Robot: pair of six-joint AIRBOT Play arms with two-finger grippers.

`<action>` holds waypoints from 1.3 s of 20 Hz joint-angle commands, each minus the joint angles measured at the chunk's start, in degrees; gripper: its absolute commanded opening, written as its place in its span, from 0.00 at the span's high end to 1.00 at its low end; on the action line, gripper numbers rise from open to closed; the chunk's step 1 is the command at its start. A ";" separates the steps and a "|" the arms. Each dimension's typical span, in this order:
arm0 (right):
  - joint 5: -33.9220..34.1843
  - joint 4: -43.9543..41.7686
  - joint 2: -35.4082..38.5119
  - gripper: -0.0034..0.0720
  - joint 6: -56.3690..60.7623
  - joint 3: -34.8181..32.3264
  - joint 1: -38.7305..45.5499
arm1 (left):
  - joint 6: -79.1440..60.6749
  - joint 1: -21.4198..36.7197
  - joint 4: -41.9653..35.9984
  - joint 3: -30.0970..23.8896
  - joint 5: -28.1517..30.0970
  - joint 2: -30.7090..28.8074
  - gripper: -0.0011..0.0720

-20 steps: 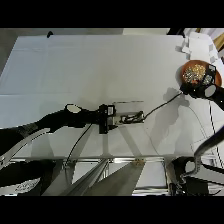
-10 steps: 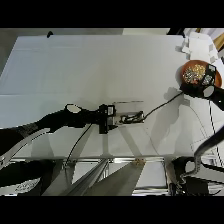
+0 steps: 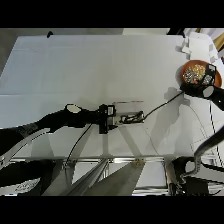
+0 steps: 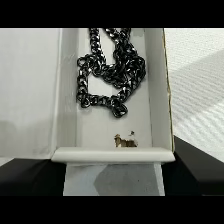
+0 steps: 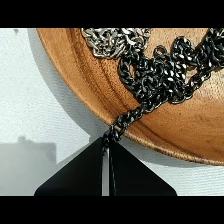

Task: Fold the box and place the chain.

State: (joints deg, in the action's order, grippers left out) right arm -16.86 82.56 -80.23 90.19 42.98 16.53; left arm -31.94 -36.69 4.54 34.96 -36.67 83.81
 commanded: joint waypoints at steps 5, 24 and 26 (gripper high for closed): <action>-2.56 0.15 0.20 0.94 -0.11 -0.02 -0.04 | 0.00 0.04 0.00 0.04 0.00 -0.02 0.80; -31.28 -16.63 34.47 0.94 -20.04 -0.02 -16.52 | 0.00 0.04 0.00 0.04 0.00 -0.02 0.80; -33.16 -16.63 37.88 0.94 -20.04 -0.02 -20.74 | 0.00 0.04 0.00 0.04 0.00 -0.02 0.80</action>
